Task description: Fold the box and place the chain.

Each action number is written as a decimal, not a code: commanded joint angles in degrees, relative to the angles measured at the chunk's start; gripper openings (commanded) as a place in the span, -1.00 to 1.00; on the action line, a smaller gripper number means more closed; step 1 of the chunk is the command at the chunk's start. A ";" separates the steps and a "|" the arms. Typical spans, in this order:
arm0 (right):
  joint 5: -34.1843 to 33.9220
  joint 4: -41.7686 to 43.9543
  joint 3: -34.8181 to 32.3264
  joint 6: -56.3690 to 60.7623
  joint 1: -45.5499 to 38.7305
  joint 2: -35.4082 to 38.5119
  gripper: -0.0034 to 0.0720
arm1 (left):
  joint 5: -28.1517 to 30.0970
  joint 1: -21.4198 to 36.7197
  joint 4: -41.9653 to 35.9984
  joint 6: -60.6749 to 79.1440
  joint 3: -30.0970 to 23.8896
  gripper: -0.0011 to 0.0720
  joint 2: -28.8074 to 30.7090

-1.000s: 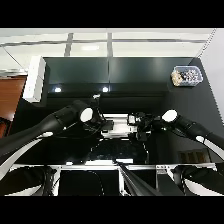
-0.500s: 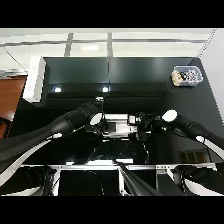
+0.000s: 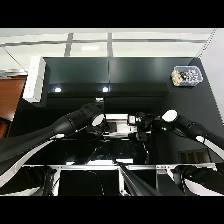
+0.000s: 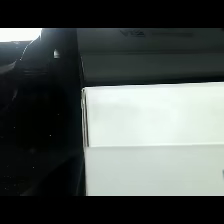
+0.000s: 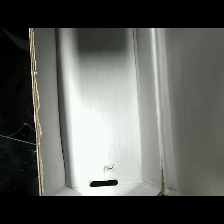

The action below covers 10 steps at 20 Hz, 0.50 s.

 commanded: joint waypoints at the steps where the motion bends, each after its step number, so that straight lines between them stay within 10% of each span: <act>1: 0.00 0.02 -0.02 0.04 0.07 -0.02 -0.38 | -0.46 0.00 0.63 -0.33 0.04 -0.44 -0.04; 3: -0.02 0.02 -0.02 0.04 0.07 -0.02 -0.38 | -0.46 0.00 0.74 -0.33 0.04 -0.44 -0.04; 5: -0.02 0.02 -0.02 0.04 0.07 -0.02 -0.39 | -0.46 -0.02 0.83 -0.35 0.04 -0.91 -0.04; 10: -0.02 0.02 -0.02 0.04 0.07 -0.02 -0.39 | -1.20 -0.02 0.63 -1.53 0.42 -0.69 -0.04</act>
